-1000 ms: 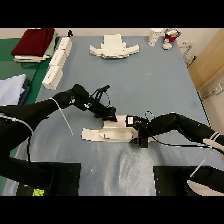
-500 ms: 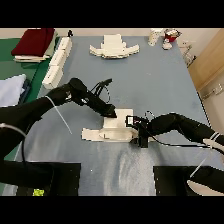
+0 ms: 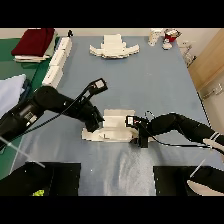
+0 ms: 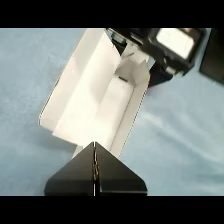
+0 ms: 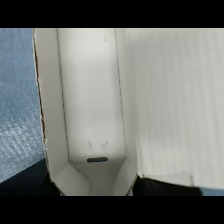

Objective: Fold the box.

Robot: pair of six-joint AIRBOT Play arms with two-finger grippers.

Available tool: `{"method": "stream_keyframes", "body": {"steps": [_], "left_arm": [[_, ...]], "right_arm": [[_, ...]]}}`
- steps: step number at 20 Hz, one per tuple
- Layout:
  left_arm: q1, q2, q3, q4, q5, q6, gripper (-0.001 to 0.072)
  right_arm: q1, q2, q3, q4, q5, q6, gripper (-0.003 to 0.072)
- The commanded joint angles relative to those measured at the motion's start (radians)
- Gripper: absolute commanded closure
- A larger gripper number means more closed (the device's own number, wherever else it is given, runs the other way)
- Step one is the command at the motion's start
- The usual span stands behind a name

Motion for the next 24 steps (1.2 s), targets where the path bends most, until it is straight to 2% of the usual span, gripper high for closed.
{"method": "stream_keyframes", "body": {"steps": [1, 2, 7, 11, 15, 16, 17, 18, 20, 21, 22, 24], "left_arm": [[0.027, 0.081, -0.116, 0.040, 0.035, 0.254, 0.0331], [0.059, 0.067, -0.152, 0.017, 0.063, 0.303, 0.0023], [0.087, -0.045, -0.235, -0.046, 0.118, 0.512, 0.0020], [0.075, -0.140, -0.241, -0.077, 0.136, 0.618, 0.0021], [0.070, -0.197, -0.241, -0.187, 0.168, 0.696, 0.0022], [0.065, -0.203, -0.241, -0.215, 0.169, 0.712, 0.0057], [0.057, -0.206, -0.241, -0.225, 0.167, 0.714, 0.0262], [0.049, -0.207, -0.241, -0.224, 0.169, 0.714, 0.0397], [0.045, -0.214, -0.241, -0.229, 0.171, 0.714, 0.0427], [0.045, -0.217, -0.241, -0.230, 0.179, 0.714, 0.0495], [0.045, -0.217, -0.241, -0.230, 0.188, 0.716, 0.0668], [0.036, -0.217, -0.241, -0.262, 0.214, 0.720, 0.0668]], "right_arm": [[0.001, 0.000, 0.001, 0.000, 0.000, 0.001, 0.0182], [0.001, 0.000, 0.001, 0.000, 0.000, 0.001, 0.0182], [0.001, 0.000, 0.001, -0.001, 0.000, 0.001, 0.0182], [0.001, 0.000, 0.001, -0.001, 0.000, 0.001, 0.0182], [0.001, 0.000, 0.001, -0.001, 0.000, 0.001, 0.0182], [0.001, 0.000, 0.001, -0.001, 0.000, 0.001, 0.0182], [0.001, 0.000, 0.001, -0.001, 0.000, 0.001, 0.0182], [0.001, 0.000, 0.001, -0.001, 0.000, 0.001, 0.0182], [0.001, 0.000, 0.001, -0.001, 0.000, 0.001, 0.0182], [0.001, 0.000, 0.001, -0.001, 0.000, 0.001, 0.0182], [0.001, 0.000, 0.001, -0.001, 0.000, 0.001, 0.0182], [0.001, 0.000, 0.001, -0.001, 0.000, 0.001, 0.0182]]}}
